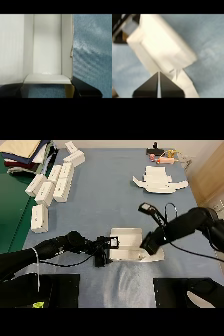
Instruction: Fold the box.
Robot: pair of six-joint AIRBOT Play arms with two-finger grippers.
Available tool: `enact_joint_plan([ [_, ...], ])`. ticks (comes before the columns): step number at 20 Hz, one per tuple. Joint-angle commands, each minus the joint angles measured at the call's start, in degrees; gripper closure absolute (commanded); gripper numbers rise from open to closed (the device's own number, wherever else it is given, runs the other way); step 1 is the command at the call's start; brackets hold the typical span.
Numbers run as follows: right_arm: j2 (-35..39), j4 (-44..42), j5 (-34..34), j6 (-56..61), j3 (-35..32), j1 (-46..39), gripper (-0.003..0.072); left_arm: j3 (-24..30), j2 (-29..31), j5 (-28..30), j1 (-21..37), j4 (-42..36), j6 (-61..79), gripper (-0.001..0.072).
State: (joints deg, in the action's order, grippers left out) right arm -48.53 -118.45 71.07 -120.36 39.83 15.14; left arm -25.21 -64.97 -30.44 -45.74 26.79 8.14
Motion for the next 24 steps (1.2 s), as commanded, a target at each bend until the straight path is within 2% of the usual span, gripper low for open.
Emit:
enact_joint_plan([
  [1,7.28,10.58,3.82,-7.63,-7.02,2.1,0.0318,0.02,0.02,0.02,0.02,0.0,-0.04,0.0188],
  [3,7.82,17.05,0.31,-9.94,-9.16,3.21,0.0143,0.02,0.02,0.0,0.02,0.0,-0.04,0.0189],
  [4,7.41,17.79,-2.99,-11.43,-10.05,3.21,0.0095,0.02,0.02,0.0,0.02,0.0,-0.04,0.0189],
  [8,2.89,11.34,-12.76,-24.5,-12.28,3.21,0.0092,0.02,0.02,0.0,0.02,0.0,-0.04,0.0189],
  [11,-0.59,6.29,-14.88,-30.8,-12.28,3.21,0.0092,0.02,0.02,0.02,0.02,0.0,-0.04,0.0189],
  [14,-1.64,4.24,-16.37,-31.26,-12.28,3.21,0.0109,0.02,0.02,0.02,0.02,0.0,-0.04,0.0189],
  [15,-1.64,3.76,-16.35,-31.26,-12.28,3.23,0.0134,0.02,0.02,0.02,0.02,0.0,-0.04,0.0188],
  [16,-1.64,3.58,-15.8,-31.23,-12.28,3.23,0.0305,0.02,0.02,0.0,0.02,0.0,-0.04,0.0189],
  [18,-1.64,3.58,-14.99,-31.21,-12.28,3.89,0.0463,0.02,0.02,0.02,0.02,0.0,-0.04,0.0189],
  [20,-1.77,3.63,-14.86,-31.21,-12.28,6.25,0.0545,0.02,0.02,0.0,0.02,0.0,-0.04,0.0189],
  [24,-2.64,4.96,-20.04,-31.21,-12.28,9.84,0.0548,0.02,0.02,0.02,0.02,0.0,-0.02,0.0189],
])
